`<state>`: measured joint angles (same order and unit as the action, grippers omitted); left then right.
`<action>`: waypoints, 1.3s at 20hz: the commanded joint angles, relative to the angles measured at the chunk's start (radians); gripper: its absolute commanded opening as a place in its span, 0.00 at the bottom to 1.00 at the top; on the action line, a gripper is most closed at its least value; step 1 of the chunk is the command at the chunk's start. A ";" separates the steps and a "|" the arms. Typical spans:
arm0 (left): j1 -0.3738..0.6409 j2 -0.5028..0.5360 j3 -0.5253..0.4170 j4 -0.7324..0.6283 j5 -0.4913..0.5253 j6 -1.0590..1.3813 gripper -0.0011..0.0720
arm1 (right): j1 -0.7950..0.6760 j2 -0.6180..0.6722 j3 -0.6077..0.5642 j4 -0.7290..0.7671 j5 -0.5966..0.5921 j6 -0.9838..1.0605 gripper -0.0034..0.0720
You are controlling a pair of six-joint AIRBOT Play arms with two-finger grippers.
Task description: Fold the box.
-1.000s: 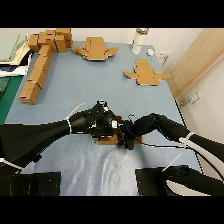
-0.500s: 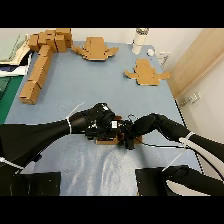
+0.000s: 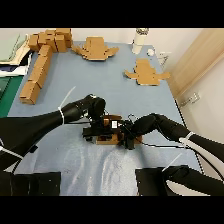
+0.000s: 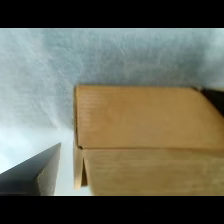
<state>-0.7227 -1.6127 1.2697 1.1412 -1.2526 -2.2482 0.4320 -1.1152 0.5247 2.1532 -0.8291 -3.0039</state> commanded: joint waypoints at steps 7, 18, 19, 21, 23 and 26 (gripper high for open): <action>0.244 0.000 0.001 -0.312 -0.184 0.257 0.88 | 0.000 0.001 0.000 0.000 0.000 0.000 0.72; 0.607 0.000 0.001 -0.299 -0.235 1.235 0.03 | 0.000 0.001 0.000 0.000 0.000 0.000 0.72; 0.615 0.000 0.000 -0.283 -0.218 1.305 0.03 | 0.000 0.001 0.000 0.000 0.000 0.000 0.72; 0.601 0.003 -0.004 -0.237 -0.166 1.407 0.03 | 0.000 0.001 0.000 0.000 0.001 0.000 0.72; 0.559 0.036 -0.035 -0.216 -0.056 1.524 0.03 | 0.000 0.001 0.000 0.000 0.000 0.000 0.72; 0.478 0.140 -0.152 -0.183 0.190 1.694 0.03 | 0.000 0.001 0.000 0.000 0.000 0.000 0.72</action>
<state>-0.1921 -1.5410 1.1946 0.9131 -1.2747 -0.7712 0.4320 -1.1152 0.5247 2.1532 -0.8291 -3.0039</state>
